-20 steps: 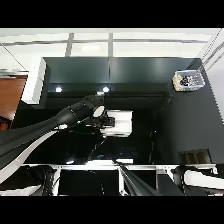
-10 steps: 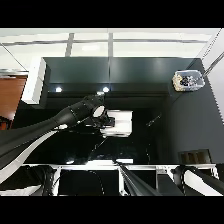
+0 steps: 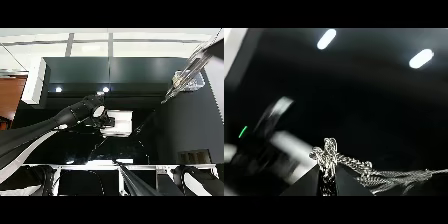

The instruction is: Fold the box and place the chain.

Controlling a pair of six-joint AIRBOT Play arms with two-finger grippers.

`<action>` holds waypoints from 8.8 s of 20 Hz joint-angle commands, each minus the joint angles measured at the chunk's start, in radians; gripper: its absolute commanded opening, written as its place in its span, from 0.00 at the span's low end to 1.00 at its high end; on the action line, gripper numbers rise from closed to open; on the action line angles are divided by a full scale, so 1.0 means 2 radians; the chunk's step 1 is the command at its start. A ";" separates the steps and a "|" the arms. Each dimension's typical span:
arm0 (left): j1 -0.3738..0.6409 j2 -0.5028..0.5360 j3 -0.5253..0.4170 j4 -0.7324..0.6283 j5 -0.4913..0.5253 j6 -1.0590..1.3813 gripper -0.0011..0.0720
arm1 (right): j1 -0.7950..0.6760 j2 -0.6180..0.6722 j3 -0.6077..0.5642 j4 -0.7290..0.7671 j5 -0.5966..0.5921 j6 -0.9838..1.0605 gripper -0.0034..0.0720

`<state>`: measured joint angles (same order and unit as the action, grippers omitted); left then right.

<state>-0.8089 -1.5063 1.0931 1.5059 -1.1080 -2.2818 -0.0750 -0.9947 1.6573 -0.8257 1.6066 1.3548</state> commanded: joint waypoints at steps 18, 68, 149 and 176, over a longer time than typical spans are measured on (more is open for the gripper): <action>0.000 0.000 0.000 0.000 0.000 0.000 0.05 | 0.203 -0.005 -0.380 0.179 -0.215 -0.122 0.05; 0.000 0.000 0.000 0.000 0.000 0.000 0.05 | 0.066 -0.286 -0.281 -0.412 -0.426 0.381 0.80; 0.000 0.000 0.000 0.000 0.002 0.000 0.05 | 0.204 -0.132 -0.549 0.089 -0.462 -0.763 0.98; 0.000 0.000 0.000 0.000 0.002 0.000 0.05 | 0.205 0.074 -0.342 0.116 -0.290 -0.208 0.06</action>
<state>-0.8089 -1.5063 1.0931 1.5059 -1.1042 -2.2822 0.3325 -0.8539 0.9421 -0.7368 1.0183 0.8948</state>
